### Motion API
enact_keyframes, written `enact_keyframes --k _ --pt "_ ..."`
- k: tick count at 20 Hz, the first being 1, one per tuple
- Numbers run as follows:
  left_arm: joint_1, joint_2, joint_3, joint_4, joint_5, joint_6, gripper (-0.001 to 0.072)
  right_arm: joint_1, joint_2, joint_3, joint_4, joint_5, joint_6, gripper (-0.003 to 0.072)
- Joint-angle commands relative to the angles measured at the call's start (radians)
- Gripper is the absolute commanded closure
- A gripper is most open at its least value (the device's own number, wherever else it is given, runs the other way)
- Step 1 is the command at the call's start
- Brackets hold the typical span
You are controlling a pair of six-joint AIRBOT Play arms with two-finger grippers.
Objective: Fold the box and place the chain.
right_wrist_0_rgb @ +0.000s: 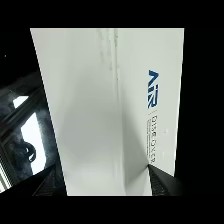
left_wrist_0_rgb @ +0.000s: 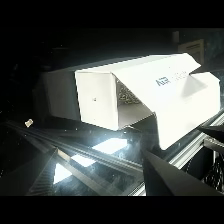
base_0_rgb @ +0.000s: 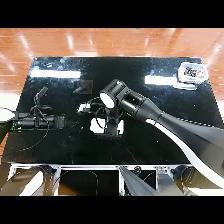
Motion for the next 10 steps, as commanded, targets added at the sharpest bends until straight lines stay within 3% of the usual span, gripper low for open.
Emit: enact_keyframes --k 1,4,5,6,10 --pt "0.001 -0.001 0.001 0.000 0.000 0.000 0.0089 0.001 0.000 0.000 -0.005 -0.023 0.002 -0.0034" --pt "0.001 -0.001 0.001 0.000 0.000 0.000 0.0089 0.001 0.000 0.000 -0.005 -0.041 -0.001 -0.0028" --pt "0.001 -0.001 0.001 0.000 0.000 0.000 0.0089 0.001 0.000 0.000 -0.005 -0.050 -0.002 0.0147" --pt "0.001 -0.001 0.001 0.000 0.000 0.000 0.0089 0.001 0.000 0.000 -0.006 -0.056 -0.005 0.0259" --pt "0.001 -0.001 0.001 0.000 0.000 0.000 0.0089 0.001 0.000 0.000 -0.051 -0.078 -0.001 0.0259"
